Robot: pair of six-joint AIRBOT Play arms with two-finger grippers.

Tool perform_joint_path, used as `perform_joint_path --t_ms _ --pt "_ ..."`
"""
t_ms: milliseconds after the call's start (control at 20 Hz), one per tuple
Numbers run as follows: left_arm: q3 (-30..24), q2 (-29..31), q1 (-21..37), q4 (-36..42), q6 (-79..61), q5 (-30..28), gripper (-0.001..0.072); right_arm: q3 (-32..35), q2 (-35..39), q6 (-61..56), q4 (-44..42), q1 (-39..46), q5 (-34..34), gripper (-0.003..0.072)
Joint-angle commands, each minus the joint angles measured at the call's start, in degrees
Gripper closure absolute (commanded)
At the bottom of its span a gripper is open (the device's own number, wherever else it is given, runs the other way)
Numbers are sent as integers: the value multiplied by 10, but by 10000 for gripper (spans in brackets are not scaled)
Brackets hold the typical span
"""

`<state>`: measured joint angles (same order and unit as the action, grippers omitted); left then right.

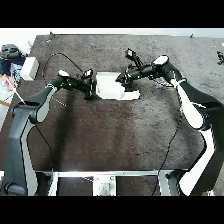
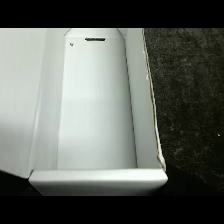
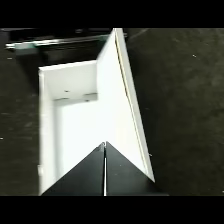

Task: Fold the box and place the chain.

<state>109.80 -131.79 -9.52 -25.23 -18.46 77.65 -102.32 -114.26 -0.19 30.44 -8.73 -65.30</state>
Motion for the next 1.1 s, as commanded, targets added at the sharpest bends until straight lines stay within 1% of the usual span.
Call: perform_joint_path --t_ms 0,100,250,700,1050 --pt "0 0 0 -1 0 -1 373 14 -2 -1 -6 -2 85 673" --pt "0 0 0 -1 0 -1 373 24 -3 -1 10 -2 112 673" --pt "0 0 0 -1 0 -1 373 25 -7 -1 48 -2 122 673" --pt "0 0 0 -1 0 -1 373 26 -32 0 50 -2 112 673" --pt "0 0 0 0 0 -1 373 -1 -12 1 49 -1 113 674"
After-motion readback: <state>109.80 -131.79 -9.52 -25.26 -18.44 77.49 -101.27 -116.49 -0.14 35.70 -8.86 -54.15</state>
